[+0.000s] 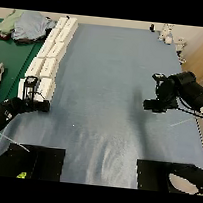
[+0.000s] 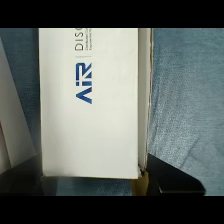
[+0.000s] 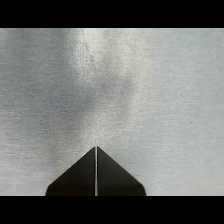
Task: Fold the box.
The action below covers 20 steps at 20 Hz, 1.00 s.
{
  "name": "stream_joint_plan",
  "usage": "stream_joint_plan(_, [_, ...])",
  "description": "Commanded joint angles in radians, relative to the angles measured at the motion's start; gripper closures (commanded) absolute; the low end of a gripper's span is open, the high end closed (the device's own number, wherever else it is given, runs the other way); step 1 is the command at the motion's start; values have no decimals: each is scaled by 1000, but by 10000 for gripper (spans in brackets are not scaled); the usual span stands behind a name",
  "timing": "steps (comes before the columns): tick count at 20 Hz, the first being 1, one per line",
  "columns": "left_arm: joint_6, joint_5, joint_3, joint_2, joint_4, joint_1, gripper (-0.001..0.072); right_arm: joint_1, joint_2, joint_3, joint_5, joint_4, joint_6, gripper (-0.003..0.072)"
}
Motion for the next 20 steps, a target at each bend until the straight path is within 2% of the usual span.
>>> stream_joint_plan(1, [0, 4, 0, -1, 0, 0, 175, 0, -1, 1, 0, 0, 0, 668])
stream_joint_plan(3, [-6, 2, 0, 0, 0, 0, 21, 0, 0, 1, 1, 0, 0, 668])
stream_joint_plan(6, [-8, -17, 2, 1, 2, 0, 21, 0, 0, 1, 0, 0, 0, 668])
stream_joint_plan(8, [-8, -88, 14, 24, 23, 0, 19, 0, 0, 1, 0, 0, 0, 668])
stream_joint_plan(10, [-8, -227, 51, 68, 63, 0, 12, 0, 0, 1, 1, 0, 0, 668])
stream_joint_plan(13, [-12, -488, 161, 157, 116, 0, 12, 0, -1, 1, 0, 0, 0, 668])
stream_joint_plan(18, [-14, -664, 365, 284, 130, 0, 15, 0, -1, 1, 1, 0, 0, 668])
stream_joint_plan(19, [-40, -692, 406, 291, 121, -1, 145, 0, 0, 1, 0, 0, 0, 668])
stream_joint_plan(20, [-68, -719, 443, 291, 85, -2, 414, 0, 0, 1, 0, 0, 0, 668])
